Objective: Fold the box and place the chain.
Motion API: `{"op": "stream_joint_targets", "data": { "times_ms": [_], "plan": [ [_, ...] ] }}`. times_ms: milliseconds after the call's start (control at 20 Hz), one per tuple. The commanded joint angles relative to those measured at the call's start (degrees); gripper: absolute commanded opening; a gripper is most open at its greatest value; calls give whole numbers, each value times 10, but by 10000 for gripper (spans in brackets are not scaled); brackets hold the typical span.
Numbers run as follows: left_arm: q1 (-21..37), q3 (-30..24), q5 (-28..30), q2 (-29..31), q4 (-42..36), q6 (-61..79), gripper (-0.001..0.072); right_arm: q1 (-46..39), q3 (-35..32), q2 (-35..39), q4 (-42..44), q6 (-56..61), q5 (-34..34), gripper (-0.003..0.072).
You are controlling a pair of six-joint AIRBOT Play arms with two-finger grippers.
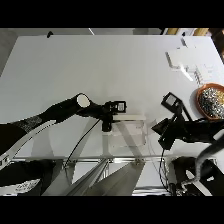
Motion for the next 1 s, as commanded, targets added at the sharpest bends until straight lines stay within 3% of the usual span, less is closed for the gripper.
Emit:
{"op": "stream_joint_targets", "data": {
  "times_ms": [0, 250, 300, 400, 450, 500, 750, 950],
  "plan": [
    [0, 0, 0, 0, 0, 0, 12, 0, -36, -17, 41, -173, 1, 12],
    [0, 0, -1, 0, 0, 0, 12, 21, -55, -28, -15, -313, -24, 15],
    [0, 0, -1, 0, 0, 0, 12, 40, -66, -27, -45, -314, -43, 75],
    [0, 0, -4, 0, 0, 0, 12, 78, -91, -27, -78, -314, -74, 415],
    [0, 0, -4, 0, 0, 0, 12, 94, -106, -27, -80, -314, -90, 520],
    [0, 0, -4, 0, 0, 0, 12, 110, -123, -27, -83, -314, -112, 561],
    [0, 0, -4, 0, 0, 0, 12, 198, -176, -26, -88, -314, -211, 563],
    [0, 0, -4, 0, 0, 0, 12, 214, -201, -26, -88, -313, -279, 563]
  ]
}}
